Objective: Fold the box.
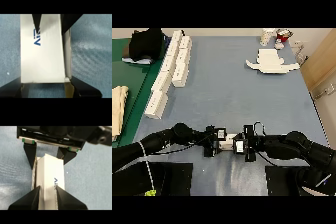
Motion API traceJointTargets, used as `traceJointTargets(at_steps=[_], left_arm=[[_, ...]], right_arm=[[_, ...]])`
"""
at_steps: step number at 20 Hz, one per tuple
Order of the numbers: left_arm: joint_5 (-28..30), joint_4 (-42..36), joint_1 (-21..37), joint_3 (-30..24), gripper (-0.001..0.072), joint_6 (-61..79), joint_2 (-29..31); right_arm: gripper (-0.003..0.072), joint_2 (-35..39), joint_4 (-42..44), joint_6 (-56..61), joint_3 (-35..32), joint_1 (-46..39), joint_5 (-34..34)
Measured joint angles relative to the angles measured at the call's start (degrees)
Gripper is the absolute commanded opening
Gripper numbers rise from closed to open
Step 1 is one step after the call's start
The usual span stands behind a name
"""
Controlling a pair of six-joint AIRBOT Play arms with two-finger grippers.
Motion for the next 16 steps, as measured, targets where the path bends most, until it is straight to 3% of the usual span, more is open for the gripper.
traceJointTargets(at_steps=[1, 2, 3, 16], left_arm=[[0.0, 0.0, 0.0, 0.0, 0.0454, 0.0, 0.0], [0.0, 0.0, 0.0, 0.0, 0.0454, 0.0, 0.0], [-0.1, 0.1, 0.0, 0.0, 0.0454, 0.0, 0.0], [0.2, 0.0, 0.0, 0.0, 0.0454, 0.0, 0.0]], right_arm=[[0.0339, 0.0, 0.1, 0.0, 0.0, 0.0, -0.1], [0.0459, 0.0, 0.2, 0.0, 0.0, 0.0, -0.3], [0.0481, 0.0, 0.3, 0.0, 0.0, 0.0, -0.3], [0.0478, 1.8, 4.0, 0.8, 0.0, 0.0, -1.5]])
